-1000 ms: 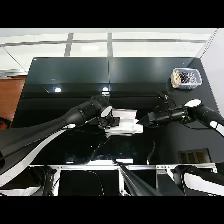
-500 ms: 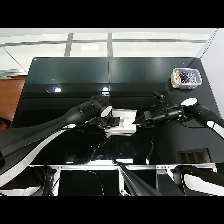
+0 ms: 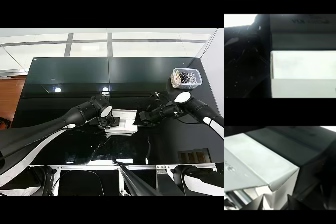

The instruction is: Fold the box and place the chain.

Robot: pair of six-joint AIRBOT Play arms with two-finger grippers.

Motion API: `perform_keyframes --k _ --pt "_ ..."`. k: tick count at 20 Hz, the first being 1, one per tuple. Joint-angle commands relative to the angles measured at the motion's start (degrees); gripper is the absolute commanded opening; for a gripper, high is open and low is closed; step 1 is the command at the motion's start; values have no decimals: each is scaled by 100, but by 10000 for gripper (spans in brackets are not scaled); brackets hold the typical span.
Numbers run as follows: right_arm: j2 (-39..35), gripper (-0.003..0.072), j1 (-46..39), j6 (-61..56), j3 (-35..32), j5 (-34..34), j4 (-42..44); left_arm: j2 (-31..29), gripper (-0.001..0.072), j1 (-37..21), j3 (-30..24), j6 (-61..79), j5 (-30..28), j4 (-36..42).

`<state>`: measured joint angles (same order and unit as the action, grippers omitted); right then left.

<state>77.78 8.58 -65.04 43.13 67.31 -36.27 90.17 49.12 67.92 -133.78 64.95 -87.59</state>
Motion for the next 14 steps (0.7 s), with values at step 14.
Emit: perform_keyframes --k 14 --pt "28 303 2555 -4614 1174 -518 -4236 -2 27 0 4 2 4 4"
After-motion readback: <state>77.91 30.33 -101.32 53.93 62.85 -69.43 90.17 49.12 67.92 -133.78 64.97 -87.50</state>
